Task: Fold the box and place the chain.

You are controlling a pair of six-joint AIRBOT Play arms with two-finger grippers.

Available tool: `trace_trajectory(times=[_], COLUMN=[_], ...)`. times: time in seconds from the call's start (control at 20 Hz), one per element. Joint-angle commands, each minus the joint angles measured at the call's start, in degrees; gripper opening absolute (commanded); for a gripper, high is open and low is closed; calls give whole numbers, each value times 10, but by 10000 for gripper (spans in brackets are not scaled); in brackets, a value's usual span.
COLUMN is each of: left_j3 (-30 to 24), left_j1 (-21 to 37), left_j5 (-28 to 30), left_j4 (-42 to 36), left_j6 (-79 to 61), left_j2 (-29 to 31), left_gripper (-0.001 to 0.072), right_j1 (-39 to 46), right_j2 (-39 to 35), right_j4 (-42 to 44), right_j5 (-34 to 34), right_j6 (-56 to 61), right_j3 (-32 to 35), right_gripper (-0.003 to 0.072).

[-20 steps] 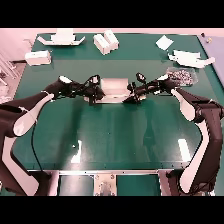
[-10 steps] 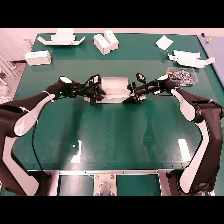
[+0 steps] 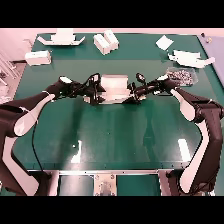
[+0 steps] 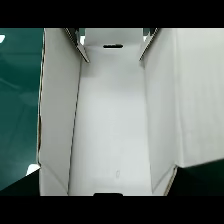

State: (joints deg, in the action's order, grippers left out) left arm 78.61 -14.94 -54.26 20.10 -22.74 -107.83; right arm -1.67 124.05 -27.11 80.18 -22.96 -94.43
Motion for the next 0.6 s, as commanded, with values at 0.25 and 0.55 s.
trace_trajectory(times=[0.25,0.55], left_j3=[0,0], left_j1=[0,0], left_j5=[3,23], left_j4=[0,2], left_j6=[2,2], left_j2=[0,0], left_gripper=[639,636], right_j1=[0,0], right_j2=[0,0], right_j4=[1,1], right_j5=[-2,-2], right_j6=[0,0], right_j3=[0,0], right_gripper=[475,475])
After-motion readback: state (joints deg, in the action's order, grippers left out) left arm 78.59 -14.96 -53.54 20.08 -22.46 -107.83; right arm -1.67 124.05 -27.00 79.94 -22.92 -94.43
